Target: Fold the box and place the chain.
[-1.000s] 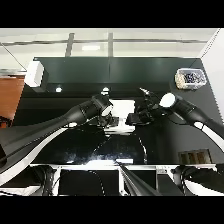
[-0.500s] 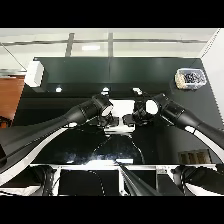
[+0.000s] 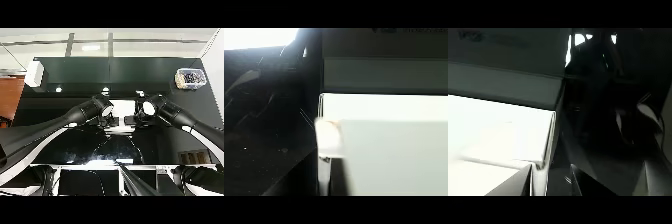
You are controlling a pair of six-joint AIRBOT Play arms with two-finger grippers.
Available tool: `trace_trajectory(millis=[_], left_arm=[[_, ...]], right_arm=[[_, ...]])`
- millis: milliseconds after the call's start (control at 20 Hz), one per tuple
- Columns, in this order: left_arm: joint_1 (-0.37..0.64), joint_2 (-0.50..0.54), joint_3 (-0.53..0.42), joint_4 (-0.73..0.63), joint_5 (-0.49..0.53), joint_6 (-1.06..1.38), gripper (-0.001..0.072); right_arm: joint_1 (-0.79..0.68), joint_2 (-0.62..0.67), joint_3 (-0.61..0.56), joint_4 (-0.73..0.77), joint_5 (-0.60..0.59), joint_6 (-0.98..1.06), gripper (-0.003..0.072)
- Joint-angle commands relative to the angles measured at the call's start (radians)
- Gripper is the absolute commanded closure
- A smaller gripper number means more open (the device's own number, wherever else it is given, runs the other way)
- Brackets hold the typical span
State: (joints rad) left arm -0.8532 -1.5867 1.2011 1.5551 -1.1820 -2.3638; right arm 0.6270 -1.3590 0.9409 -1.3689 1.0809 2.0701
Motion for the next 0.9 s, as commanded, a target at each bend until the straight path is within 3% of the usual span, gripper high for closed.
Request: trace_trajectory(millis=[0,200,250,700,800,850], left_arm=[[0.001,0.000,0.001,0.003,-0.005,0.001,0.0679],[0.001,0.000,0.001,0.003,-0.004,0.000,0.0679],[0.001,0.000,0.001,0.003,-0.004,0.000,0.0680],[0.001,0.000,0.001,0.003,-0.005,0.000,0.0679],[0.001,0.000,0.001,0.003,-0.005,0.000,0.0679],[0.001,0.000,0.001,0.004,-0.005,0.001,0.0679]], right_arm=[[0.001,-0.019,0.026,-0.013,0.016,0.024,0.0421],[0.000,-0.046,0.047,-0.016,0.018,0.057,0.0430],[0.000,-0.056,0.047,-0.013,0.024,0.070,0.0498],[0.000,-0.078,0.047,0.011,-0.001,0.081,0.0498],[0.000,-0.084,0.047,0.011,-0.005,0.081,0.0667],[0.000,-0.084,0.047,0.013,-0.011,0.083,0.0675]])
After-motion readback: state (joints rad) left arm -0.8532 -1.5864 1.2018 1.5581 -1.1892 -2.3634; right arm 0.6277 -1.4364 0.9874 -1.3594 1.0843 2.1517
